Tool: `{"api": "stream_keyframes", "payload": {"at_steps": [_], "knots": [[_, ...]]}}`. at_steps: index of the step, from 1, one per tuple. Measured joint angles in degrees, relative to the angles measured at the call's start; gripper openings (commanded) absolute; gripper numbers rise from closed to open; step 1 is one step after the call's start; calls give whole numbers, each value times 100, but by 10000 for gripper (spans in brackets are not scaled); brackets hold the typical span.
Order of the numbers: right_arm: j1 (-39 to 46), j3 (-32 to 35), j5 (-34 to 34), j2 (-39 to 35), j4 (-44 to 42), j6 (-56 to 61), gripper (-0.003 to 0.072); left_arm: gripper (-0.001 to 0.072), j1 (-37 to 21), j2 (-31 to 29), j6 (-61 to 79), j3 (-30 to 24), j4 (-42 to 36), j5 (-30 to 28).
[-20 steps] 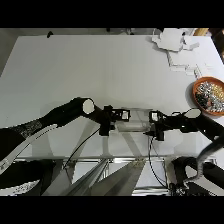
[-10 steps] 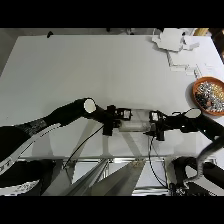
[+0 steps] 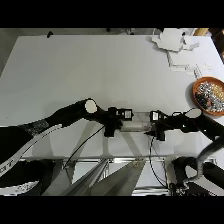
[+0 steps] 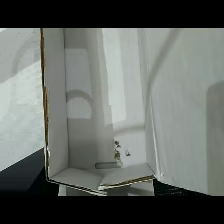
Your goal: Fold the box and place the chain.
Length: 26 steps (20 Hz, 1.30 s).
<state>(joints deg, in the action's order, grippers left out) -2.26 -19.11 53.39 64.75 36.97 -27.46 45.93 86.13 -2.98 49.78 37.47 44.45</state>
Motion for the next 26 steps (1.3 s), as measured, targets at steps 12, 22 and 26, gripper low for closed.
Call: {"api": "stream_keyframes", "payload": {"at_steps": [12,22,26], "knots": [[-11,2,-22,2,-17,-7,435,222,-498,-166,-929,-55,625,236],[-11,2,-9,2,-11,-4,435,125,-321,-175,-400,-293,546,186],[-11,2,-7,2,-11,-2,435,69,-254,-175,-175,-308,485,94]]}}
